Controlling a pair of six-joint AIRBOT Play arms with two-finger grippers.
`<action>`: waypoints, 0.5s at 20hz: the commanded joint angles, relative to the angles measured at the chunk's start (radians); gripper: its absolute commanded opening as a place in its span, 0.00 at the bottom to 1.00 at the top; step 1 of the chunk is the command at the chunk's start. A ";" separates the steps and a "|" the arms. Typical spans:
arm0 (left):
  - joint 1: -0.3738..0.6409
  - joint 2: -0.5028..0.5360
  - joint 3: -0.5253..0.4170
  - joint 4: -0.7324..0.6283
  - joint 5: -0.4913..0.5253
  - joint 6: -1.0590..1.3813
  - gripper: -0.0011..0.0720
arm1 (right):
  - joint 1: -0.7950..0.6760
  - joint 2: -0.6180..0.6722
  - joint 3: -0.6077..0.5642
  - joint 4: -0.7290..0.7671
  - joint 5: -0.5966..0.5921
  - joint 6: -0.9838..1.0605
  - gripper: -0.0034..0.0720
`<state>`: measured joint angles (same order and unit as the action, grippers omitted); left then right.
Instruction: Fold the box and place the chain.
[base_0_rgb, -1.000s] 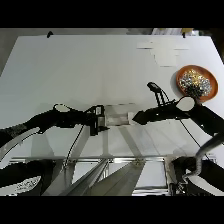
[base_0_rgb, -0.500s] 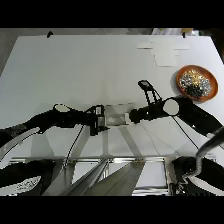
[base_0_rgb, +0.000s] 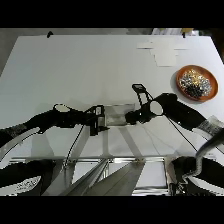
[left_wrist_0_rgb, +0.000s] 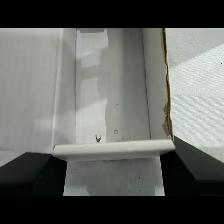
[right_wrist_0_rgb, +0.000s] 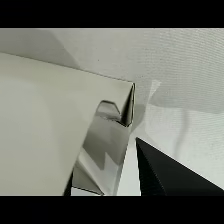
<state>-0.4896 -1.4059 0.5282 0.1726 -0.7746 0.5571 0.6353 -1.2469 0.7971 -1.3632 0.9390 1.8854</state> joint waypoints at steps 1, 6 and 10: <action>0.000 0.000 0.001 0.000 0.000 0.000 0.11 | 0.017 -0.032 0.041 -0.042 0.016 0.040 0.54; 0.000 0.000 0.001 0.000 0.000 0.000 0.11 | 0.039 -0.079 0.074 -0.055 0.032 0.108 0.46; 0.000 0.000 0.001 0.000 0.000 0.000 0.11 | 0.065 -0.114 0.074 -0.055 0.039 0.148 0.46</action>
<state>-0.4896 -1.4059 0.5282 0.1726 -0.7746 0.5571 0.6834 -1.3365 0.8673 -1.4151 0.9710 1.9953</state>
